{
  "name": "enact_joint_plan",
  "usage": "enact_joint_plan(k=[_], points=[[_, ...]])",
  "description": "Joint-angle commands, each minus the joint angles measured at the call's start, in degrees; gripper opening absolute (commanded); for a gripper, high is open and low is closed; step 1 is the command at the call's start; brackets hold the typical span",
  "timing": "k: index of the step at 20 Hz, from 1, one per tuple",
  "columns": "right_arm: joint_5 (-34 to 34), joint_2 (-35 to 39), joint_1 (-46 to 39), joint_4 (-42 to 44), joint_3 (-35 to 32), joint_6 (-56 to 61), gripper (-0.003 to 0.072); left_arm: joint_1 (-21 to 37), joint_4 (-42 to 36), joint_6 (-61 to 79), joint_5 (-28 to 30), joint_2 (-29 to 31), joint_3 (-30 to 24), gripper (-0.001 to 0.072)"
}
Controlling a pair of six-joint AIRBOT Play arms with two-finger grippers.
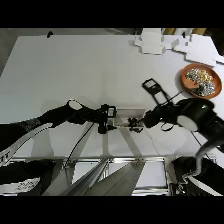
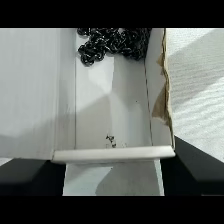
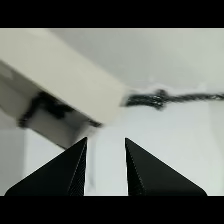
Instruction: Fold the box and place the chain.
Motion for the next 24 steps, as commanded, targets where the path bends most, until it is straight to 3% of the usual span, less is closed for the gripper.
enact_joint_plan(k=[1,4,9,16,24], points=[[3.98,4.11,-14.43,0.74,-0.09,-7.69,0.0269,0.0,0.02,0.02,0.0,0.0,-0.02,0.0152],[-0.9,2.84,-24.02,8.09,-2.71,-17.73,0.0271,0.0,0.02,0.02,0.0,0.0,-0.02,0.0152],[-10.27,-5.6,-25.31,23.02,-8.31,-31.06,0.027,0.02,0.02,0.02,0.02,0.0,-0.02,0.0152],[-17.38,-18.23,-20.85,23.1,-8.41,-34.71,0.0271,0.02,0.02,0.02,0.02,0.0,-0.02,0.0152],[-20.55,-19.39,-20.85,21.81,-8.41,-34.71,0.0249,0.02,0.02,0.02,0.02,0.02,-0.02,0.0152]])
